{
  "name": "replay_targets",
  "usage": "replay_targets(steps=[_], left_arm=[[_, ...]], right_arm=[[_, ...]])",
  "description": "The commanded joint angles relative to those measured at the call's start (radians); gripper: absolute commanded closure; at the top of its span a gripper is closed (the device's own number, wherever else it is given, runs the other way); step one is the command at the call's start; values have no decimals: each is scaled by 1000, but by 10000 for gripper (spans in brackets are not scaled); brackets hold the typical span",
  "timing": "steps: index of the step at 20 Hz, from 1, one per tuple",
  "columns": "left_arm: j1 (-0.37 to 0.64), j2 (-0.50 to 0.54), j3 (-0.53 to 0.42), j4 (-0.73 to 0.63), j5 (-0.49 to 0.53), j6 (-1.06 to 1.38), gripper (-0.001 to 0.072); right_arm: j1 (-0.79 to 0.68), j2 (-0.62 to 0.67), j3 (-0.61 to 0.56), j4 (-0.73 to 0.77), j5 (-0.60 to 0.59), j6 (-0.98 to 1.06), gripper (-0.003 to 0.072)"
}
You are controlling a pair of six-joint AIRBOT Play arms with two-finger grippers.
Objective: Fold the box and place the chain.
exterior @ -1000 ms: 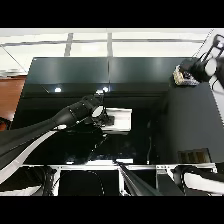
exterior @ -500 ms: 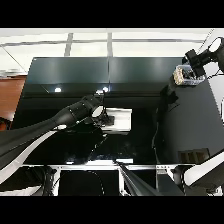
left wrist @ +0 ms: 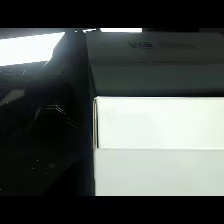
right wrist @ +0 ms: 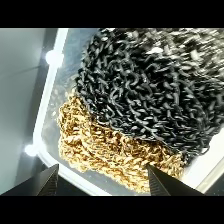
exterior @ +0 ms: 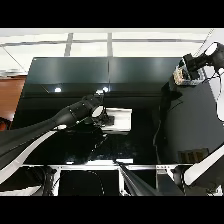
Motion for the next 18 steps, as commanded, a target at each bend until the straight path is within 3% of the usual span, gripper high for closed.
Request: replay_targets(steps=[1,6,9,14,18], left_arm=[[0,0,0,0,3,0,680],[0,0,0,0,2,0,680],[0,0,0,0,-1,0,679],[0,0,0,0,-1,0,679],[0,0,0,0,-1,0,679]], right_arm=[[-1,-21,2,19,-29,11,83],[-2,-43,2,19,-30,4,166],[-2,-40,2,39,-30,-132,675],[-22,16,4,73,47,-321,675],[-48,153,35,97,55,-549,676]])
